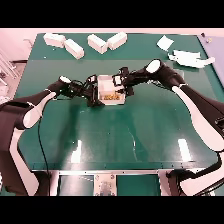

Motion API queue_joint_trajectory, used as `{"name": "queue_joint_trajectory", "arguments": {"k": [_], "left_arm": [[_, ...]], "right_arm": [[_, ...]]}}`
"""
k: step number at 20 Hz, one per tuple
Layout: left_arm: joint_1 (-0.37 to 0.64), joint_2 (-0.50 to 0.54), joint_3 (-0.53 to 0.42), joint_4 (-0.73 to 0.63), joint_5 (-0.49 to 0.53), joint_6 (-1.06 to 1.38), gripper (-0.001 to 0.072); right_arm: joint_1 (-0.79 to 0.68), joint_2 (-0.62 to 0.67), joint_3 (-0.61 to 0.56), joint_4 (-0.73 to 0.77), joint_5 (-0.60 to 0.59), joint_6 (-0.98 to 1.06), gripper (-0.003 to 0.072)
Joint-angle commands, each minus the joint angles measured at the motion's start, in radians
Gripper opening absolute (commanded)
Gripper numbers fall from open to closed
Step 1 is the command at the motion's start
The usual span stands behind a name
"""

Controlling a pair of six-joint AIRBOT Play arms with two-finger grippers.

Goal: Fold the box and place the chain.

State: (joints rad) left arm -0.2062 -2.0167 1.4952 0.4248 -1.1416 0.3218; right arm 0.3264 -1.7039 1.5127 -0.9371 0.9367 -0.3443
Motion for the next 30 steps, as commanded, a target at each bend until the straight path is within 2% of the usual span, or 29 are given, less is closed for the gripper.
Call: {"name": "queue_joint_trajectory", "arguments": {"k": [1, 2, 4, 5, 6, 8, 10, 14, 17, 18, 19, 21, 22, 24, 25, 27, 30], "left_arm": [[0.000, 0.000, 0.000, 0.000, 0.000, 0.000, 0.0627], [0.000, 0.000, 0.000, 0.000, 0.000, 0.000, 0.0627], [0.000, 0.000, 0.000, 0.000, 0.001, 0.000, 0.0627], [0.000, 0.000, 0.000, 0.000, 0.001, 0.000, 0.0627], [0.000, 0.000, 0.000, 0.000, 0.000, 0.000, 0.0627], [0.000, 0.000, 0.000, 0.000, 0.000, 0.000, 0.0627], [0.000, 0.000, 0.000, 0.000, 0.000, 0.000, 0.0627], [0.000, 0.000, 0.000, 0.000, 0.000, 0.000, 0.0627], [0.000, 0.000, 0.000, 0.000, 0.000, 0.000, 0.0627], [0.000, 0.000, 0.000, 0.000, 0.000, 0.000, 0.0627], [0.000, 0.000, 0.000, 0.000, 0.000, 0.000, 0.0627], [0.000, 0.000, 0.000, 0.000, 0.000, 0.000, 0.0628], [0.000, 0.000, 0.000, 0.000, 0.000, 0.000, 0.0627], [0.000, 0.000, 0.000, 0.000, 0.000, 0.000, 0.0627], [0.000, 0.000, 0.000, 0.000, 0.000, 0.000, 0.0627], [0.000, 0.000, 0.000, 0.000, 0.000, 0.000, 0.0627], [0.000, 0.000, 0.000, 0.000, 0.000, 0.000, 0.0627]], "right_arm": [[0.023, 0.027, 0.026, -0.086, -0.005, 0.028, 0.0513], [0.037, 0.027, 0.022, -0.084, 0.026, 0.025, 0.0427], [0.060, 0.025, 0.015, -0.278, -0.009, 0.008, 0.0437], [0.061, 0.031, 0.020, -0.266, -0.050, 0.077, 0.0454], [0.061, 0.032, 0.020, -0.209, -0.037, 0.079, 0.0451], [0.063, 0.023, 0.017, -0.273, -0.030, 0.055, 0.0451], [0.066, 0.025, 0.018, -0.269, -0.011, 0.098, 0.0378], [0.064, 0.028, 0.018, -0.279, 0.026, 0.122, 0.0372], [0.042, 0.047, 0.042, -0.274, -0.047, 0.261, 0.0367], [0.025, 0.051, 0.060, -0.253, -0.068, 0.291, 0.0365], [0.002, 0.055, 0.080, -0.205, -0.082, 0.316, 0.0322], [-0.051, 0.058, 0.113, -0.071, -0.084, 0.319, 0.0202], [-0.086, 0.058, 0.124, 0.027, -0.089, 0.318, 0.0117], [-0.154, 0.055, 0.127, 0.235, -0.116, 0.299, 0.0026], [-0.188, 0.045, 0.127, 0.335, -0.116, 0.278, 0.0001], [-0.224, 0.008, 0.127, 0.445, -0.093, 0.239, 0.0001], [-0.233, -0.076, 0.138, 0.467, -0.022, 0.235, 0.0001]]}}
